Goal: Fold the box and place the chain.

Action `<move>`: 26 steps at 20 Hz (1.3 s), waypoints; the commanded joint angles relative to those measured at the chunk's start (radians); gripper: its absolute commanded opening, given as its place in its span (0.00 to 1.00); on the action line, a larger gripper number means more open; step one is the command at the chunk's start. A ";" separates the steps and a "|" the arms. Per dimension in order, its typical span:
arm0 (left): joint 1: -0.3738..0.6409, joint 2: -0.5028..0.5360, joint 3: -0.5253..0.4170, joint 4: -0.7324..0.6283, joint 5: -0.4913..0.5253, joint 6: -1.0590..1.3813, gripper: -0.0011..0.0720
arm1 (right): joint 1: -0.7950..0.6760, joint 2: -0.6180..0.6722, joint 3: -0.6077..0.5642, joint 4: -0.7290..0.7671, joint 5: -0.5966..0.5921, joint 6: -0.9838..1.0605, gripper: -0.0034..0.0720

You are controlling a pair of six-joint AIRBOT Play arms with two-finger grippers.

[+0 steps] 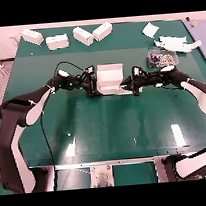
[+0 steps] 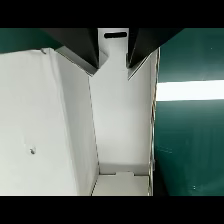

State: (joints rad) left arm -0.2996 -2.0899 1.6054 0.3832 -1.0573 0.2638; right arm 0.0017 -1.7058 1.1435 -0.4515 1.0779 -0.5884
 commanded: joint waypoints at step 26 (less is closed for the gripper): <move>-0.001 0.000 0.000 -0.001 0.002 -0.001 0.78 | -0.073 0.063 0.003 0.048 0.041 0.122 0.11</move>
